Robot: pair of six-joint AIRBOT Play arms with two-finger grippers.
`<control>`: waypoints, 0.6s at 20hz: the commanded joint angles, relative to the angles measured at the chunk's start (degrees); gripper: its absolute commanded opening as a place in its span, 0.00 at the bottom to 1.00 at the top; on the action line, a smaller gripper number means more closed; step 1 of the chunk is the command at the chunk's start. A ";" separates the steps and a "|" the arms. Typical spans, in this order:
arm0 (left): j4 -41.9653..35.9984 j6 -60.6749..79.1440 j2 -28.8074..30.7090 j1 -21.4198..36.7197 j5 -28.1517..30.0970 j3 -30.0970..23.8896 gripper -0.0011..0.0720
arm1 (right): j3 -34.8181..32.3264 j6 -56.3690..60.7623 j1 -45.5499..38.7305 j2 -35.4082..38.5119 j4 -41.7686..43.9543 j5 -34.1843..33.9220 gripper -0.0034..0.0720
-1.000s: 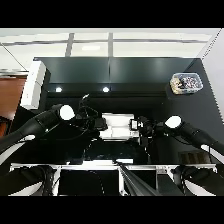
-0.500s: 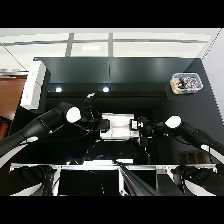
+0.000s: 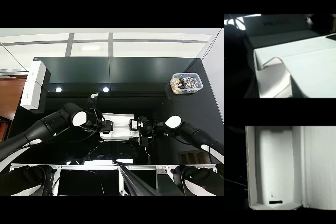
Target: Fold the box and place the chain.
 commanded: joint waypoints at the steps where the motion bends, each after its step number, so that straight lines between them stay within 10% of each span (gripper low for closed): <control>1: 0.59 -2.54 -0.85 -1.53 0.44 0.28 0.68 | 0.07 0.02 0.04 -0.04 0.09 0.02 0.23; 12: 5.66 -4.61 -6.47 -3.15 -6.99 5.62 0.68 | 0.07 0.02 0.04 -0.04 0.09 0.02 0.23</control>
